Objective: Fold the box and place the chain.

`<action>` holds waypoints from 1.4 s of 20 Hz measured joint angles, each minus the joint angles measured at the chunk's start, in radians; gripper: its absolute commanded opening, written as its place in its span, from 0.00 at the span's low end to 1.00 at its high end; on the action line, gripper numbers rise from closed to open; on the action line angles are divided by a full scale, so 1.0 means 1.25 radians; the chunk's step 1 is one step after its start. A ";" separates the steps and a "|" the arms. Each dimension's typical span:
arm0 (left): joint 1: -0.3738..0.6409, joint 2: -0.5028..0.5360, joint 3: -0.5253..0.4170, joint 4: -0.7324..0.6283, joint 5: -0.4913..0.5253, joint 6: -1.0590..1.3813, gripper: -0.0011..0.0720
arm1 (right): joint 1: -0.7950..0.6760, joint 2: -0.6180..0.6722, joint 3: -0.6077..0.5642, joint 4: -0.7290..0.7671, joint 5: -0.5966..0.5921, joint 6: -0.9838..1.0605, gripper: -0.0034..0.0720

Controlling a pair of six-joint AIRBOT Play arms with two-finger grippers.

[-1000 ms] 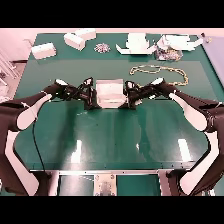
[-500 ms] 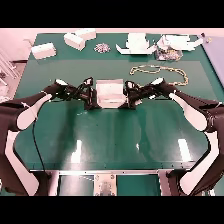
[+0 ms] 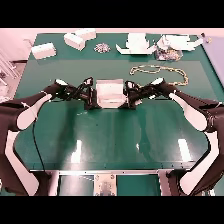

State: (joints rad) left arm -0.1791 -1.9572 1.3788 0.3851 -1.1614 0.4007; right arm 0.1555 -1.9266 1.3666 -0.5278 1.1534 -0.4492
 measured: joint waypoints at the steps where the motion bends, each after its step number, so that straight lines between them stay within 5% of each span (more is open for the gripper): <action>1: 0.000 0.000 0.000 0.000 0.000 0.000 0.88 | 0.000 0.000 0.000 0.000 0.000 0.000 0.88; 2: 0.000 0.000 0.000 0.000 -0.001 0.000 0.88 | 0.000 0.000 0.000 0.001 -0.001 0.000 1.00; 22: -0.002 0.000 0.000 0.000 0.002 0.000 0.88 | -0.108 0.123 0.000 -0.045 0.127 0.049 0.98; 23: -0.002 0.000 0.000 0.000 0.004 0.000 0.88 | -0.111 0.135 0.000 -0.036 0.132 0.051 0.71; 24: -0.002 0.000 0.000 -0.001 0.007 0.000 0.88 | -0.112 0.146 0.000 -0.023 0.140 0.053 0.24; 25: -0.002 0.000 0.000 -0.001 0.009 0.000 0.88 | -0.111 0.154 0.000 -0.009 0.148 0.056 0.06; 28: -0.001 0.000 0.002 -0.002 0.020 0.000 0.88 | -0.103 0.167 0.000 0.032 0.169 0.058 0.05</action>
State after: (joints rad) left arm -0.1806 -1.9572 1.3808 0.3824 -1.1370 0.4011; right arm 0.0269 -1.7180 1.3666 -0.4881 1.3643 -0.3763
